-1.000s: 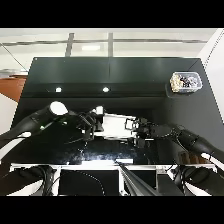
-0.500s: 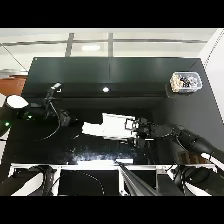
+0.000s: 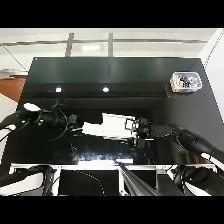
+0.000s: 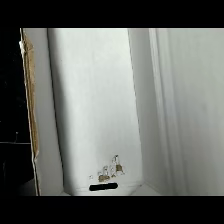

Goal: Fold the box and place the chain.

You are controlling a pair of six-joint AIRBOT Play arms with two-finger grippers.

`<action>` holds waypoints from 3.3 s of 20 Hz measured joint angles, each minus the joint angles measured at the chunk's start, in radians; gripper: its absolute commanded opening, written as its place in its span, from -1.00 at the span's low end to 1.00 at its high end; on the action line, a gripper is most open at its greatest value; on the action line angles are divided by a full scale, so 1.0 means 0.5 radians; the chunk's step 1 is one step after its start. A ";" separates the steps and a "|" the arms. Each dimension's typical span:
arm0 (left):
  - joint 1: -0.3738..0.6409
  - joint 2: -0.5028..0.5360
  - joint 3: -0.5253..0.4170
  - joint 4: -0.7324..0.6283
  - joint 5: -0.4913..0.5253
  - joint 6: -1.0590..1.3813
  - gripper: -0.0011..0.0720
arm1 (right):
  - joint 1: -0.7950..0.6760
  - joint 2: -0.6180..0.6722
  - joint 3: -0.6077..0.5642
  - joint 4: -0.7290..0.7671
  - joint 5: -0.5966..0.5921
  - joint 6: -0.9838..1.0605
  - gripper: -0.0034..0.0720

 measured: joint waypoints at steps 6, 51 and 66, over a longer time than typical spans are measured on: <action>-0.213 -0.117 -0.006 -0.085 0.068 0.014 -0.89 | 0.000 0.001 0.000 0.000 0.000 0.000 -0.01; -1.392 0.192 0.460 1.054 0.557 -1.646 0.42 | 0.000 0.001 0.000 0.000 -0.001 0.001 -0.01; -1.722 0.043 0.736 1.723 0.357 -2.437 -0.20 | 0.000 0.001 0.000 0.001 -0.014 0.002 -0.02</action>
